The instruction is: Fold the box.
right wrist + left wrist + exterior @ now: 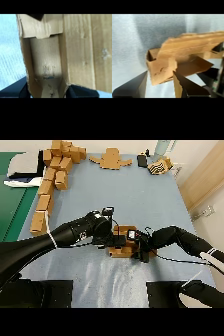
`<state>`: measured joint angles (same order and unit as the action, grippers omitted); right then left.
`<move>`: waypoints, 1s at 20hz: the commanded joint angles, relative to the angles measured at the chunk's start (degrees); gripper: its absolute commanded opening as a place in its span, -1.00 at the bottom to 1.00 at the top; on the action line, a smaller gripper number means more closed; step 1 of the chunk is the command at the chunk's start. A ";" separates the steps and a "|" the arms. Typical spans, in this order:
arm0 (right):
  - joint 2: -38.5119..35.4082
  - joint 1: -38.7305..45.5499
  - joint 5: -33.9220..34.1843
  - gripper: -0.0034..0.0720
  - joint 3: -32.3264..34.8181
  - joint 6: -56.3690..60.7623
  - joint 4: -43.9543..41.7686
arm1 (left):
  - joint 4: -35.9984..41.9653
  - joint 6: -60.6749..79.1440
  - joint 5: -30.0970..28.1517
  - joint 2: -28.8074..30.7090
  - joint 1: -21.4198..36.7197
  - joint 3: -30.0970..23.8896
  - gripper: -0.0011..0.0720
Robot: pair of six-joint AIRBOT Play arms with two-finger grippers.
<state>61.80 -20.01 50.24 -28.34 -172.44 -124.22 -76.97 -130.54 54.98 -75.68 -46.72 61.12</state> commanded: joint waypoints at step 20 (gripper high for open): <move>-0.02 0.00 -0.02 0.32 -0.04 0.00 0.00 | 0.48 0.66 -0.50 -6.51 -0.46 0.37 0.37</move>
<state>61.80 -20.01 50.24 -28.34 -172.46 -124.20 -76.82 -129.86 54.76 -81.78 -46.63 61.41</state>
